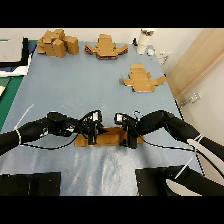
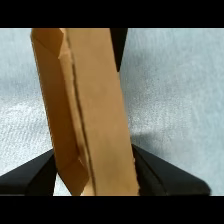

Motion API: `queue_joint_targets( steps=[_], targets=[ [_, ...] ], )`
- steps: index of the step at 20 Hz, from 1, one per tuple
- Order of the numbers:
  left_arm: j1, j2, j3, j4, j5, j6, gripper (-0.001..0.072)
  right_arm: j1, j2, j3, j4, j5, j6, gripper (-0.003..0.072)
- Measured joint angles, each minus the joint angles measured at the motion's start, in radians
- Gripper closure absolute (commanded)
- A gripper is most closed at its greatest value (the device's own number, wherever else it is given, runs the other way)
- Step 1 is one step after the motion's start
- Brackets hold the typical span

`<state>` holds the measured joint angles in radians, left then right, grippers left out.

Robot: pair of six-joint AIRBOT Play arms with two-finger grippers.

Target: Fold the box.

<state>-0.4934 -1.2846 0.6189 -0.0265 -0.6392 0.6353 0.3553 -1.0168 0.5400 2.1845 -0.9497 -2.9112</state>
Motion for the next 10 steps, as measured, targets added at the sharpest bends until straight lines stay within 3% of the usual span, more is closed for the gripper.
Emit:
queue_joint_targets(
  steps=[7, 10],
  targets=[
    [0.0, 0.0, 0.0, 0.0, 0.001, 0.0, 0.0694, 0.0, -0.005, 0.0, -0.011, 0.004, 0.02, -0.0025],
    [0.0, 0.0, 0.0, 0.0, 0.001, 0.0, 0.0694, 0.0, -0.024, 0.0, -0.015, 0.011, -0.006, 0.0051]
  ],
)
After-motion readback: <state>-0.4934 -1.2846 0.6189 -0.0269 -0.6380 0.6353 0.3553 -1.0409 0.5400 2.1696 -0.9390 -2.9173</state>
